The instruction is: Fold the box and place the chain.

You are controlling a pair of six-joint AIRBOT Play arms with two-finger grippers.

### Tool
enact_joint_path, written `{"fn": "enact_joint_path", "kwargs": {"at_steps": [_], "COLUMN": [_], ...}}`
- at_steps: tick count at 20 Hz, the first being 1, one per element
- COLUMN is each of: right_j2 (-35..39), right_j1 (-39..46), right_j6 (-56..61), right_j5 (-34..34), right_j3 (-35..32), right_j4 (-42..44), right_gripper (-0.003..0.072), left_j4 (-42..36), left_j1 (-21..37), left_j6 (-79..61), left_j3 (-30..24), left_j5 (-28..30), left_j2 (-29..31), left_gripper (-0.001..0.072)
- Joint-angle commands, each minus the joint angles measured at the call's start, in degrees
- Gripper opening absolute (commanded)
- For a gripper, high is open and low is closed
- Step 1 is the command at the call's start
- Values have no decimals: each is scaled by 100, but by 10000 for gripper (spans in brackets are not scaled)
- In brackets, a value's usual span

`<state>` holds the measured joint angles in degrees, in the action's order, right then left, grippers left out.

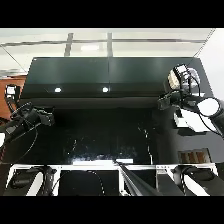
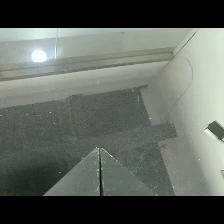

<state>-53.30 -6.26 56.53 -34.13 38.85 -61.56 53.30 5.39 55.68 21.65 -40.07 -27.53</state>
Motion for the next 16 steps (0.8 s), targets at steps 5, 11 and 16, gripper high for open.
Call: {"fn": "enact_joint_path", "kwargs": {"at_steps": [5, 11, 16], "right_j2": [-2, -2, -4], "right_j1": [-4, -7, -11], "right_j6": [2, 2, 2], "right_j5": [0, -2, 328], "right_j3": [-2, -2, -2], "right_j4": [0, 0, 28], "right_gripper": [11, 11, 11], "left_j4": [0, -2, -46], "left_j1": [4, 4, -7], "left_j6": [0, 0, 9], "left_j3": [-2, 0, -2], "left_j5": [0, 238, 743], "left_j2": [-2, -4, -17], "left_gripper": [24, 24, 24]}}
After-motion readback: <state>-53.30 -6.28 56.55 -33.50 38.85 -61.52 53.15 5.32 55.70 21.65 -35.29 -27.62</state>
